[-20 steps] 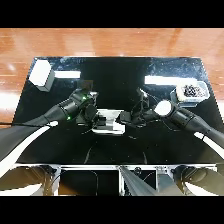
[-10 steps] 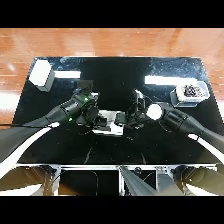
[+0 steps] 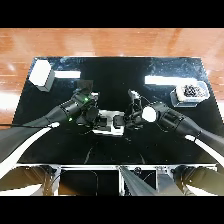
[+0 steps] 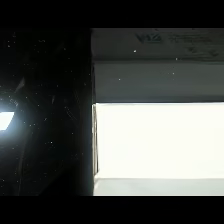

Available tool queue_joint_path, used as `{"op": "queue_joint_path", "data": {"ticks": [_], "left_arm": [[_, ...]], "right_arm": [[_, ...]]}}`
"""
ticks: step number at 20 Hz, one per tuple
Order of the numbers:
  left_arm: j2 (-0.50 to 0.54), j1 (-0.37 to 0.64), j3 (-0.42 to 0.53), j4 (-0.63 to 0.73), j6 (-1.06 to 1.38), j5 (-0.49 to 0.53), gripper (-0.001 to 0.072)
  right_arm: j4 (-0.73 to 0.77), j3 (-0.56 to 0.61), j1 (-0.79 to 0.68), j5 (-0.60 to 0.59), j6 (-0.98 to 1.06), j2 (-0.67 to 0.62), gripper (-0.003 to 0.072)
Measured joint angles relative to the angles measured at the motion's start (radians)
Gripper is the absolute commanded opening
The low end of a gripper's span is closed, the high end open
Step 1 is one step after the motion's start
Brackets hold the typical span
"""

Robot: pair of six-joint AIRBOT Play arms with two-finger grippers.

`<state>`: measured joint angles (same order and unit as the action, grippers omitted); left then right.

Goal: Fold the box and place the chain.

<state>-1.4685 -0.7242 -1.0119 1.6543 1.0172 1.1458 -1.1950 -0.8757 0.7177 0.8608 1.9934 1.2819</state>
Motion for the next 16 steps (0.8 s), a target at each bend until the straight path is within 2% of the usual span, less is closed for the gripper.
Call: {"op": "queue_joint_path", "data": {"ticks": [4, 9, 10, 12, 13, 14, 16], "left_arm": [[0.000, 0.000, 0.000, 0.000, 0.000, -0.001, 0.0019], [0.000, 0.000, 0.000, 0.000, 0.000, -0.003, 0.0020], [0.000, 0.000, 0.000, 0.000, 0.000, -0.003, 0.0020], [0.000, 0.000, 0.000, 0.000, 0.000, -0.003, 0.0020], [0.000, 0.000, 0.000, 0.000, 0.000, -0.004, 0.0020], [0.000, 0.000, 0.000, 0.000, 0.000, -0.003, 0.0020], [0.000, 0.000, 0.000, 0.000, 0.000, -0.001, 0.0020]], "right_arm": [[-0.142, -0.036, 0.042, 0.051, 0.129, 0.006, 0.0583], [-0.203, -0.069, 0.072, 0.066, 0.194, 0.055, 0.0581], [-0.206, -0.079, 0.074, 0.068, 0.203, 0.067, 0.0536], [-0.219, -0.102, 0.078, 0.081, 0.218, 0.093, 0.0530], [-0.222, -0.114, 0.080, 0.091, 0.223, 0.105, 0.0450], [-0.228, -0.127, 0.085, 0.103, 0.230, 0.114, 0.0413], [-0.256, -0.150, 0.095, 0.139, 0.252, 0.128, 0.0413]]}}
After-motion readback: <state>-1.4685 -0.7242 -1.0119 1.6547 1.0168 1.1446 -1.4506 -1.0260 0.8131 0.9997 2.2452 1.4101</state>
